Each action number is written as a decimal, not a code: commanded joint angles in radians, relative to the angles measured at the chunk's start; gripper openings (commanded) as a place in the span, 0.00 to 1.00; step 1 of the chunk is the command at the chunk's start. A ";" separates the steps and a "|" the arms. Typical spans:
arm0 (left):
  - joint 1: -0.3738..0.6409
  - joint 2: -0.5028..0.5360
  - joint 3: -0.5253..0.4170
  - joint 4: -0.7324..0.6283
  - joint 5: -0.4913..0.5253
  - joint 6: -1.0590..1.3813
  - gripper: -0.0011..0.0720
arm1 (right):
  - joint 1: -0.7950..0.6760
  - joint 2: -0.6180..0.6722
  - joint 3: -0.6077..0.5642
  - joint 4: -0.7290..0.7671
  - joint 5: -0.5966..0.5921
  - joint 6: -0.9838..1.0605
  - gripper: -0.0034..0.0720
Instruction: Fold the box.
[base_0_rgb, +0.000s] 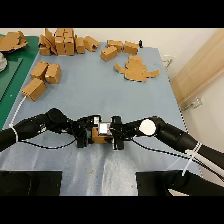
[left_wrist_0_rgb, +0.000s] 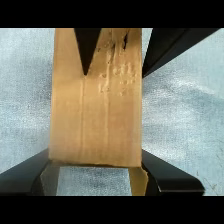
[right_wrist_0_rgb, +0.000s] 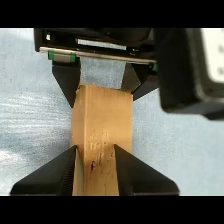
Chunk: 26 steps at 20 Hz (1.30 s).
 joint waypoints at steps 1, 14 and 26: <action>0.000 0.001 0.000 0.000 0.000 0.002 0.73 | 0.002 0.018 0.006 -0.023 -0.034 0.003 0.50; 0.000 0.001 0.000 0.000 0.000 0.002 0.73 | 0.002 0.015 0.039 -0.031 -0.036 0.031 0.43; 0.000 0.001 0.000 0.000 0.000 0.002 0.73 | 0.002 -0.011 0.039 -0.032 0.087 0.084 0.35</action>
